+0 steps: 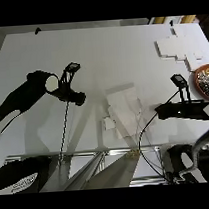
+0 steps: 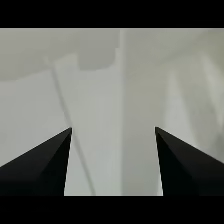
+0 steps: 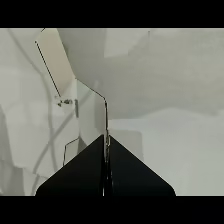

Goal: Fold the box and place the chain.

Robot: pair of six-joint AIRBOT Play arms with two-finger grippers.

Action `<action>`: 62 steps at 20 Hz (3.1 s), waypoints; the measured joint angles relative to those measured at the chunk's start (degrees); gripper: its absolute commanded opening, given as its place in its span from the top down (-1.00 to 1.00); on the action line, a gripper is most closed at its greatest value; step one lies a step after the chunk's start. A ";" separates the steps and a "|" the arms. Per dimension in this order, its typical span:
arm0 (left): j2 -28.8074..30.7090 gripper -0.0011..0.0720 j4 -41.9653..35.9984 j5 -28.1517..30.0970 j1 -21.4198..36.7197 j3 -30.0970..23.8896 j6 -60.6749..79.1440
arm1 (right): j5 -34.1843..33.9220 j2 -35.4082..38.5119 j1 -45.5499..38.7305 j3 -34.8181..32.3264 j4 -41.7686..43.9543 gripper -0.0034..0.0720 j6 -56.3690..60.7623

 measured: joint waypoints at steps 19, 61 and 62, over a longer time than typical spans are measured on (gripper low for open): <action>-18.67 -0.82 -51.19 -3.56 0.11 0.00 56.39 | 0.50 0.76 0.81 -0.50 0.35 0.85 0.76; -13.40 0.96 -36.94 10.45 -8.09 0.04 86.05 | 5.46 0.92 0.83 11.93 -3.52 0.00 -7.23; -13.44 0.96 -36.85 10.58 -8.11 0.04 85.81 | 5.53 0.92 0.83 11.93 -3.56 0.00 -7.26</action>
